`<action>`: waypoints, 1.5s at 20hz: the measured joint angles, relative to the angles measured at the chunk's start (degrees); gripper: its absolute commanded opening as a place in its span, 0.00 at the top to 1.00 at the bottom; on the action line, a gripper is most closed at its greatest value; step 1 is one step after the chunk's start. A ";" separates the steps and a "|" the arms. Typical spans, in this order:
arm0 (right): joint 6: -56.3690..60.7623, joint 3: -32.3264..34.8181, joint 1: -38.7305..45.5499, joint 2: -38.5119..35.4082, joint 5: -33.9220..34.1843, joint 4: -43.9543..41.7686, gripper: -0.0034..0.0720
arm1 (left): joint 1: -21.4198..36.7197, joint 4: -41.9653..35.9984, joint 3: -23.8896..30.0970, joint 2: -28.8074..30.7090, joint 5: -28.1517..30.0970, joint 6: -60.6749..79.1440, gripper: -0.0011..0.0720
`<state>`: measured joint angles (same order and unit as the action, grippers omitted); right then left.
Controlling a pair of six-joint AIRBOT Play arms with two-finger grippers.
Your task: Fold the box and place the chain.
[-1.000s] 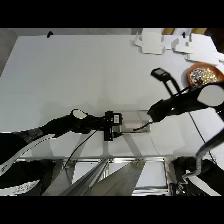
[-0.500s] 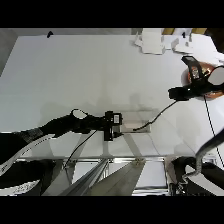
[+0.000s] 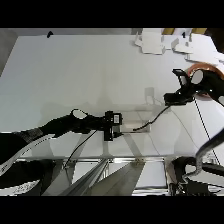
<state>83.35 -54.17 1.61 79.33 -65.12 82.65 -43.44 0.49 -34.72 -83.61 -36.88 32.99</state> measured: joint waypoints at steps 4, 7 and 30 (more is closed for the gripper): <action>0.26 0.00 0.04 2.29 1.14 1.16 0.51 | 0.00 -0.02 0.00 0.00 0.00 0.00 0.70; 0.48 0.00 0.04 3.80 1.60 1.51 0.52 | 0.00 -0.02 0.00 0.00 0.00 0.00 0.70; 0.15 0.02 -12.46 -35.80 -12.61 -2.45 0.93 | 0.00 -0.02 0.00 0.00 0.00 0.00 0.70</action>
